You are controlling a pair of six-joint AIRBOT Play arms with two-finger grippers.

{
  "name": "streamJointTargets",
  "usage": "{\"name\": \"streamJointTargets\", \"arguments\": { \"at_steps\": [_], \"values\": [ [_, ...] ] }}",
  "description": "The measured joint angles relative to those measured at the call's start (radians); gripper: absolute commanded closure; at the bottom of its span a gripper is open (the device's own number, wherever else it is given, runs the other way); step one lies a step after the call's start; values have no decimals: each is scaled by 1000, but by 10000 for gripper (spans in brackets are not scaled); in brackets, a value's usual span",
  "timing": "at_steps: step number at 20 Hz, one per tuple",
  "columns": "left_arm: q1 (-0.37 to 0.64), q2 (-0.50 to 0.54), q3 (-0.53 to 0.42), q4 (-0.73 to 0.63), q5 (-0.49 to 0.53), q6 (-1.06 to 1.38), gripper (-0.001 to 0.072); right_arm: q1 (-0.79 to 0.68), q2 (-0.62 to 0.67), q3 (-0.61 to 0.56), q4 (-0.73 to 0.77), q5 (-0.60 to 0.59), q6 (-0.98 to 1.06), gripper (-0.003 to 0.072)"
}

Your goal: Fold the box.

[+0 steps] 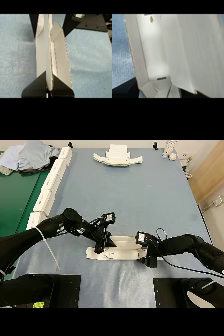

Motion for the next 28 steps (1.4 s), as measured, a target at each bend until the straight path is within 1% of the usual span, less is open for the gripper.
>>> {"name": "streamJointTargets", "arguments": {
  "at_steps": [4,12,13,14,16,17,18,19,28],
  "values": [
    [0,0,0,0,0,0,694,-5,-5,-1,-1,-8,-29,-34],
    [0,0,0,0,0,0,694,-6,-69,-1,21,-10,-117,-26],
    [0,0,0,0,0,0,694,-6,-73,-1,23,-8,-121,-12],
    [0,0,0,0,0,0,694,-6,-76,-1,23,-7,-124,37],
    [0,0,0,0,0,0,694,-6,-79,-1,25,1,-128,38],
    [0,0,0,0,0,0,694,-6,-80,-1,25,4,-129,61],
    [0,0,0,0,0,0,694,-6,-81,-1,25,9,-132,164],
    [0,0,0,0,0,0,694,-6,-81,-1,25,11,-132,178],
    [0,0,0,0,0,0,694,-7,-82,-1,22,17,-134,175]
  ]
}}
